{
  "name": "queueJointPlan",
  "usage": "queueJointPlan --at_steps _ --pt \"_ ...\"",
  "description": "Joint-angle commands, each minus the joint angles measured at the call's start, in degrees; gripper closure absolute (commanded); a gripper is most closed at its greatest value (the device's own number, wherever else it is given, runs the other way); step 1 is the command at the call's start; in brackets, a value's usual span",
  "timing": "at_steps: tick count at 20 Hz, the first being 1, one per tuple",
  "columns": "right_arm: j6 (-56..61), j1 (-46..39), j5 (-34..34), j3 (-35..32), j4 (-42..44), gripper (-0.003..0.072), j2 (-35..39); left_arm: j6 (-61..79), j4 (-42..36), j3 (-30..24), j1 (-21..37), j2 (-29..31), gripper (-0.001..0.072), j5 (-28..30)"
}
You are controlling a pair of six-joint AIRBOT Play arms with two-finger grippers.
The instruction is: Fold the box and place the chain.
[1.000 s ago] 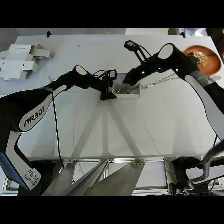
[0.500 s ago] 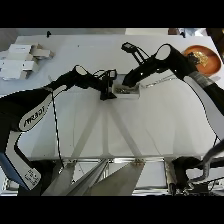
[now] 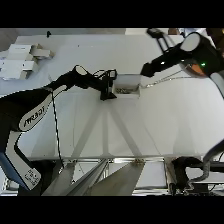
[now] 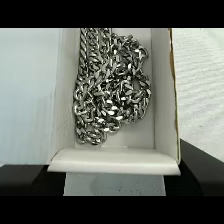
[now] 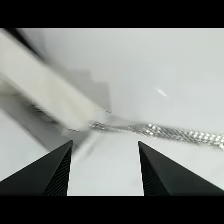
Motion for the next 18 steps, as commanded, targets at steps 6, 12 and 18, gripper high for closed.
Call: queueJointPlan --at_steps 6,12,18 --pt "24.7 -9.9 3.2 0.0 -13.7 0.0045 -5.6 0.0 0.0 0.0 0.0 0.0 0.0429 0.0" --pt "46.6 -9.1 -1.9 0.0 -21.6 -0.0030 -9.4 0.0 0.0 0.0 0.0 0.0 0.0429 0.0" --pt "61.9 -6.4 -3.2 0.0 -30.2 -0.0020 -11.0 0.0 0.0 0.0 0.0 0.0 0.0429 0.0"
